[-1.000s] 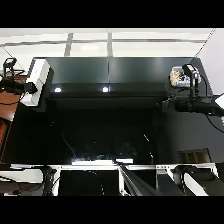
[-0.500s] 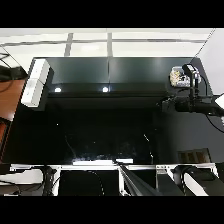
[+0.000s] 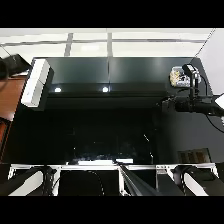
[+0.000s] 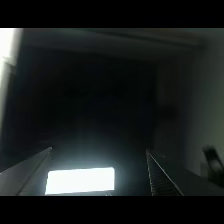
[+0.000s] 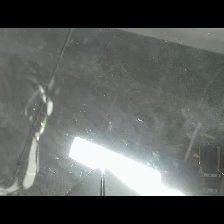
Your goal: Fold the box and place the chain.
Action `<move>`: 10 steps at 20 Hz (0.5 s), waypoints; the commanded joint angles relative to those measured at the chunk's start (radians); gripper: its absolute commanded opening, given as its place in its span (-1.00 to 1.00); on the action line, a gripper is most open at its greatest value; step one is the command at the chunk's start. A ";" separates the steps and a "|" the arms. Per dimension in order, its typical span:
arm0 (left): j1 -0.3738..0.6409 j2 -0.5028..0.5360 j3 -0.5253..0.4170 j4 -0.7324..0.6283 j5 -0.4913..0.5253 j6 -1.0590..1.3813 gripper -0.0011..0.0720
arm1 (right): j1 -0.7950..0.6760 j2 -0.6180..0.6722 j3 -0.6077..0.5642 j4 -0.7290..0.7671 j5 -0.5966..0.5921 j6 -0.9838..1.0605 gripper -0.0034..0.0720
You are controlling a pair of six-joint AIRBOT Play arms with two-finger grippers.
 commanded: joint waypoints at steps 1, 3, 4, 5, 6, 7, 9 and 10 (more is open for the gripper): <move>-0.151 0.205 -0.216 -0.012 -0.010 -0.043 0.98 | 0.000 0.001 0.001 0.000 0.000 0.000 -0.89; -0.233 0.295 -0.341 -0.005 -0.011 -0.043 0.99 | 0.000 0.001 0.001 0.000 0.000 0.000 -0.89; -0.262 0.331 -0.394 -0.004 -0.010 -0.043 0.98 | 0.000 0.001 0.001 0.000 0.000 0.000 -0.89; -0.284 0.356 -0.436 -0.004 -0.007 -0.043 0.98 | 0.000 0.001 0.001 0.000 0.000 0.000 -0.89; -0.301 0.376 -0.479 -0.004 -0.003 -0.043 0.98 | 0.000 0.001 0.001 0.000 0.000 0.000 -0.89; -0.315 0.391 -0.525 -0.004 0.012 -0.048 0.98 | 0.000 0.001 0.001 0.000 0.000 0.000 -0.89; -0.343 0.414 -0.638 -0.008 0.073 -0.102 0.98 | 0.000 0.001 0.001 0.000 0.000 0.000 -0.89; -0.359 0.424 -0.698 -0.018 0.112 -0.116 0.98 | 0.000 0.001 0.001 0.000 0.000 0.000 -0.89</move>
